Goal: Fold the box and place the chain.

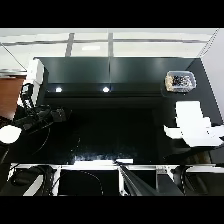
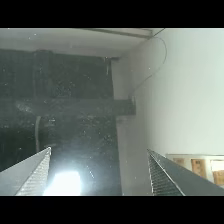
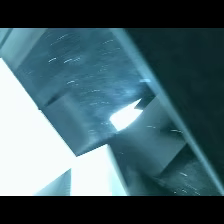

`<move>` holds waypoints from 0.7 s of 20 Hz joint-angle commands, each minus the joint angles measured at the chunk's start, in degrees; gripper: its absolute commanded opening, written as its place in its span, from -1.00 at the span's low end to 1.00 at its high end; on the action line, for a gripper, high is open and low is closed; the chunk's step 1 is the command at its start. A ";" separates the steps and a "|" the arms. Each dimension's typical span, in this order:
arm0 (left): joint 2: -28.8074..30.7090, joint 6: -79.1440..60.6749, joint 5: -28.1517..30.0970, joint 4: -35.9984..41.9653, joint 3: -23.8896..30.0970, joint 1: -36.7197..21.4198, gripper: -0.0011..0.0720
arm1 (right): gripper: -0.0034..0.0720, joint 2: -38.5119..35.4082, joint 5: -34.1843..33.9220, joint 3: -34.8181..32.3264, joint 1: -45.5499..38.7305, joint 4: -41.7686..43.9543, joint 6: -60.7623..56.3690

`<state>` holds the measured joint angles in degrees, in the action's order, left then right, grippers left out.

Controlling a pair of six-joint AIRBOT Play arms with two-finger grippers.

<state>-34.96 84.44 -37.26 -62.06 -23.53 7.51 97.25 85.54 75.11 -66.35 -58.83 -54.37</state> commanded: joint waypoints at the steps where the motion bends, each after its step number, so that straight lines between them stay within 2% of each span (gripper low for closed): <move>1: -0.04 -0.02 -1.16 0.02 -0.02 0.02 0.95 | -0.42 1.46 3.93 0.74 1.29 -3.17 0.81; 2: -0.04 -0.02 -1.42 0.02 -0.02 0.02 0.94 | -0.43 1.44 5.05 0.74 1.36 -4.17 0.81; 4: -0.04 -0.02 -2.10 0.02 -0.02 0.02 0.95 | -0.88 0.66 5.38 0.55 1.38 -4.00 0.79; 6: -0.04 -0.02 -2.49 0.02 -0.02 0.02 0.95 | -0.88 -1.77 4.55 -1.33 1.62 -1.49 0.79; 8: -0.04 -0.04 -2.40 -0.31 -0.02 -0.09 0.95 | -0.88 -5.40 2.84 -5.92 2.58 2.16 0.81; 11: -0.04 -0.07 -2.38 -0.24 -0.02 0.33 0.95 | -0.88 -12.85 -1.11 -18.32 7.06 11.72 0.20; 14: -0.04 -0.07 -2.67 0.04 -0.02 0.39 0.95 | -0.88 -20.83 -7.80 -30.03 15.98 18.80 -4.37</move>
<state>-34.96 84.42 -39.62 -62.24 -23.53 7.77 83.09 83.68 54.96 -56.75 -48.07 -55.72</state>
